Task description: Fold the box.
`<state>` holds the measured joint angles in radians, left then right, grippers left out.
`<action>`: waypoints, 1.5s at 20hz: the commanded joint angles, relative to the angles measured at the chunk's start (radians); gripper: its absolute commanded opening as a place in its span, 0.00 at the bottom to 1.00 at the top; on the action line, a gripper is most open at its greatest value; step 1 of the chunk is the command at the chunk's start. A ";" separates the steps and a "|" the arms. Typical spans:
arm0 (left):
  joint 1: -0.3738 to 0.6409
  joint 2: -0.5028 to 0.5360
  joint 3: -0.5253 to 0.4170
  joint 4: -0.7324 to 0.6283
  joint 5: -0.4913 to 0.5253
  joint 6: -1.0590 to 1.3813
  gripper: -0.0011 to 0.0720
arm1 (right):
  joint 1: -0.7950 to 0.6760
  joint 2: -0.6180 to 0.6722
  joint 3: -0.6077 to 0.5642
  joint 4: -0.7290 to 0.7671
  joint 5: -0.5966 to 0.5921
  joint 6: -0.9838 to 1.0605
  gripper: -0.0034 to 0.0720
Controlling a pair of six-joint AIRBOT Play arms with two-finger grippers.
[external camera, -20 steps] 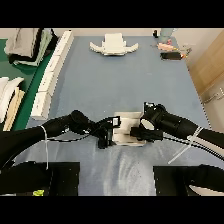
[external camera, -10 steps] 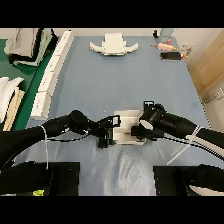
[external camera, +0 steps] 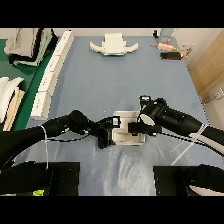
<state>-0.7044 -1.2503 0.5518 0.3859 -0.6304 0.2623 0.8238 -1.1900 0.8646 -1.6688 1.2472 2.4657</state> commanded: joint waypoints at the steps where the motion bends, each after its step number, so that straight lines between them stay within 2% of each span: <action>1: 0.000 0.001 0.000 -0.001 0.002 0.000 0.65 | 0.001 0.042 0.042 0.034 0.078 -0.049 0.76; 2: 0.000 0.001 0.000 -0.001 0.002 0.000 0.65 | 0.001 0.064 0.054 0.034 0.108 -0.051 0.75; 4: 0.000 0.001 0.000 -0.001 0.002 0.000 0.65 | 0.000 0.125 0.061 0.031 0.160 -0.051 0.67; 5: 0.000 0.001 0.000 -0.001 0.002 0.000 0.65 | -0.001 0.156 0.061 0.013 0.197 -0.053 0.33; 6: 0.000 0.001 0.000 -0.001 0.002 0.000 0.65 | -0.005 0.180 0.060 -0.018 0.238 -0.070 0.12; 7: 0.000 0.001 0.000 -0.001 0.002 0.000 0.65 | -0.018 0.196 0.060 -0.050 0.281 -0.088 0.05; 9: 0.000 0.001 0.000 -0.001 0.002 0.000 0.65 | -0.097 0.204 0.055 -0.071 0.325 -0.165 0.05; 11: 0.000 0.001 0.000 -0.001 0.002 0.000 0.65 | -0.220 0.194 0.044 -0.042 0.286 -0.264 0.05; 13: 0.000 0.001 0.000 -0.001 0.002 0.000 0.65 | -0.362 0.165 0.044 0.061 0.214 -0.387 0.05; 16: 0.000 0.001 0.000 -0.001 0.002 0.000 0.65 | -0.597 0.080 0.045 0.380 0.115 -0.645 0.05; 20: 0.000 0.001 0.000 -0.001 0.002 0.000 0.65 | -0.830 -0.115 0.047 0.916 0.140 -1.019 0.05; 22: 0.000 0.001 0.000 -0.001 0.002 0.000 0.65 | -0.870 -0.206 0.055 1.145 0.216 -1.181 0.05; 23: 0.000 0.001 0.000 -0.001 0.002 0.000 0.65 | -0.870 -0.249 0.069 1.188 0.250 -1.214 0.05; 27: 0.000 0.001 0.000 -0.001 0.002 0.000 0.65 | -0.835 -0.368 0.116 1.198 0.411 -1.247 0.05; 30: 0.000 0.001 0.000 -0.001 0.002 0.000 0.65 | -0.789 -0.377 0.119 1.197 0.514 -1.287 0.05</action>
<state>-0.7044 -1.2503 0.5518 0.3847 -0.6285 0.2619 0.0074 -1.5307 0.9722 -0.5236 1.6390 1.2507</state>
